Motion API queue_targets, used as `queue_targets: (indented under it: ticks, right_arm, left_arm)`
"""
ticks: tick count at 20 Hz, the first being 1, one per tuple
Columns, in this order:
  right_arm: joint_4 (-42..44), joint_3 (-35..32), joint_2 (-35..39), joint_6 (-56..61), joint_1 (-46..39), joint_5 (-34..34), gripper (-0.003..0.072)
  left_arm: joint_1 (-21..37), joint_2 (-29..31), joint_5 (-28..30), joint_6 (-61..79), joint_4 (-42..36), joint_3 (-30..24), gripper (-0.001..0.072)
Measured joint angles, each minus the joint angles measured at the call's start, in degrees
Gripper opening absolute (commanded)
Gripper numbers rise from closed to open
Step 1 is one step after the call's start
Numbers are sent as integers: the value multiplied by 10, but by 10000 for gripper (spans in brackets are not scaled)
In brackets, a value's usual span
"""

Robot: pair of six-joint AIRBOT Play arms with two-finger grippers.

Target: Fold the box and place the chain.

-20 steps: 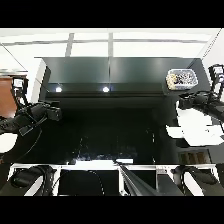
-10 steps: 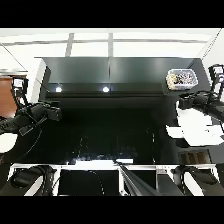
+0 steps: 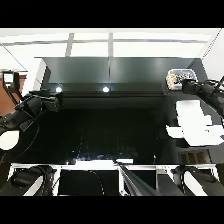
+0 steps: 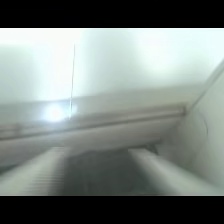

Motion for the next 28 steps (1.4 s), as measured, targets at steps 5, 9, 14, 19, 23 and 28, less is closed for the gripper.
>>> queue_targets:
  ticks: [5,9,14,19,23,28]
  right_arm:
    - [-41,65,-81,47,-190,-1,711]
    - [-55,152,-168,90,-400,70,711]
    - [-62,273,-324,4,-550,329,710]
    - [-63,324,-419,-90,-576,515,709]
    - [-76,333,-439,-132,-568,568,406]
    - [-141,336,-445,-133,-546,607,56]
  left_arm:
    - [1,-12,26,0,0,0,703]
    - [1,-14,32,0,1,0,703]
    - [1,-16,34,0,1,0,703]
    - [1,-17,35,0,1,0,703]
    - [1,-18,35,0,1,0,703]
    - [1,-18,35,0,1,0,703]
